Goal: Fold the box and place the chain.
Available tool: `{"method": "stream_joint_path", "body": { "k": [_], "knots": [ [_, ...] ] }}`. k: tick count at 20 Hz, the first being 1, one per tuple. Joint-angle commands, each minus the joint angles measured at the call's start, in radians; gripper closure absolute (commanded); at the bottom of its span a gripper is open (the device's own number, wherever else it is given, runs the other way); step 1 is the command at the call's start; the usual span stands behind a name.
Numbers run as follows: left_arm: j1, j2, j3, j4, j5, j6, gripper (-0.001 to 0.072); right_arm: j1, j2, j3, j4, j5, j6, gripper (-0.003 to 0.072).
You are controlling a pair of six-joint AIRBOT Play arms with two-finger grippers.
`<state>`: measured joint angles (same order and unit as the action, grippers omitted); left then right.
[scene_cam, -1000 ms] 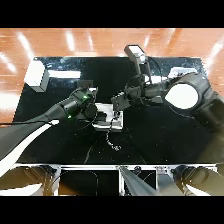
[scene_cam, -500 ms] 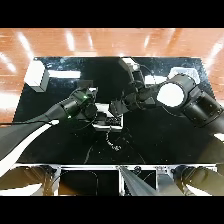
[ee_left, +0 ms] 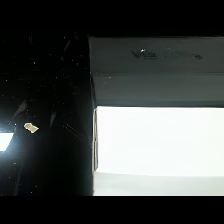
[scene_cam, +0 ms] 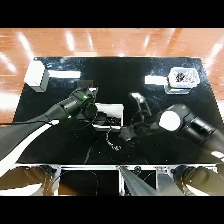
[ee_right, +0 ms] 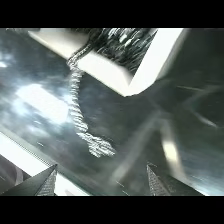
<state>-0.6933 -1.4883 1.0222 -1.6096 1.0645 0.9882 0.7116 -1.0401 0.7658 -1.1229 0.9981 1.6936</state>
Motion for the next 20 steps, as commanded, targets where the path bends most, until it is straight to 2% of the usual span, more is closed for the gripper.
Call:
{"method": "stream_joint_path", "body": {
  "k": [1, 4, 5, 6, 9, 11, 13, 18, 19, 20],
  "knots": [
    [0.000, -0.001, 0.000, 0.001, 0.000, 0.000, 0.0683, 0.070, -0.020, -0.170, 0.132, -0.367, 0.040, 0.0044],
    [0.000, -0.001, 0.000, 0.000, 0.000, 0.000, 0.0683, 0.142, -0.111, -0.172, 0.140, -0.546, 0.042, 0.0044],
    [0.000, -0.001, 0.000, 0.000, 0.002, 0.000, 0.0683, 0.155, -0.137, -0.172, 0.151, -0.587, 0.043, 0.0060],
    [0.000, -0.001, 0.000, 0.000, 0.002, 0.000, 0.0683, 0.164, -0.158, -0.172, 0.164, -0.629, 0.043, 0.0113],
    [0.000, -0.001, 0.000, 0.001, 0.000, 0.000, 0.0683, 0.170, -0.187, -0.172, 0.185, -0.750, 0.043, 0.0113],
    [0.000, -0.001, 0.000, 0.001, 0.000, 0.000, 0.0683, 0.177, -0.198, -0.172, 0.196, -0.786, 0.046, 0.0114],
    [0.000, -0.001, 0.000, 0.001, -0.001, 0.000, 0.0683, 0.197, -0.212, -0.172, 0.196, -0.802, 0.046, 0.0149],
    [0.000, -0.001, 0.000, 0.000, 0.000, 0.000, 0.0683, 0.264, -0.231, -0.172, 0.212, -0.853, 0.046, 0.0150],
    [0.000, -0.001, 0.000, 0.000, 0.000, 0.000, 0.0683, 0.265, -0.231, -0.172, 0.214, -0.850, 0.046, 0.0256],
    [0.000, -0.001, 0.000, 0.000, 0.000, 0.000, 0.0683, 0.265, -0.231, -0.171, 0.214, -0.839, 0.046, 0.0515]
  ]
}}
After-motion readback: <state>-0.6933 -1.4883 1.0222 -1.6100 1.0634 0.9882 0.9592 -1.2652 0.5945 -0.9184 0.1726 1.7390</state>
